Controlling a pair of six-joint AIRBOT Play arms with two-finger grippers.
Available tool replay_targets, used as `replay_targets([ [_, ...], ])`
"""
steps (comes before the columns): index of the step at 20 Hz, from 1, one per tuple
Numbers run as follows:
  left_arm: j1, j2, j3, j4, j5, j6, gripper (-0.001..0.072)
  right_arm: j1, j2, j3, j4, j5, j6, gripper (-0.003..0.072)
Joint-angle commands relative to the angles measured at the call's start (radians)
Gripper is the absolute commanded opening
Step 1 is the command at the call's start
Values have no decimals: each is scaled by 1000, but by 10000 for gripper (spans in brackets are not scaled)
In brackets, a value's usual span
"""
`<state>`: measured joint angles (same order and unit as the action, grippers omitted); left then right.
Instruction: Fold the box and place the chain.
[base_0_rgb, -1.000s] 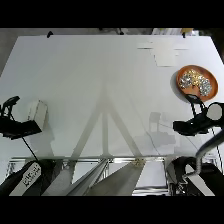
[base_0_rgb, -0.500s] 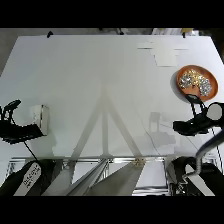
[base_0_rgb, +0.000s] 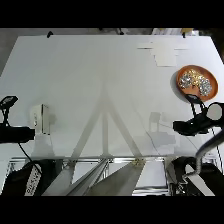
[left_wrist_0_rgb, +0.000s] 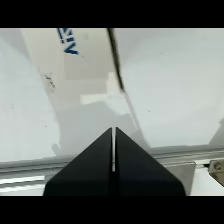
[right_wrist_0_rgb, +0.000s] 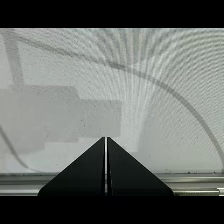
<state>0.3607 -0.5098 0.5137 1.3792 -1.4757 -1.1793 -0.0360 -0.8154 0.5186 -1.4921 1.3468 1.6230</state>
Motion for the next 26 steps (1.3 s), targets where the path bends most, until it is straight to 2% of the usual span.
replay_targets([
  [1,-26,116,-1,-74,-71,0,5,0,1,0,0,0,0,17],
  [7,-26,157,-10,-156,-83,-22,4,0,1,0,0,0,0,17],
  [19,-65,158,-29,-153,-24,-26,4,0,1,0,0,0,0,17],
  [26,-65,157,-29,-151,43,-26,4,0,1,0,0,0,0,17],
])
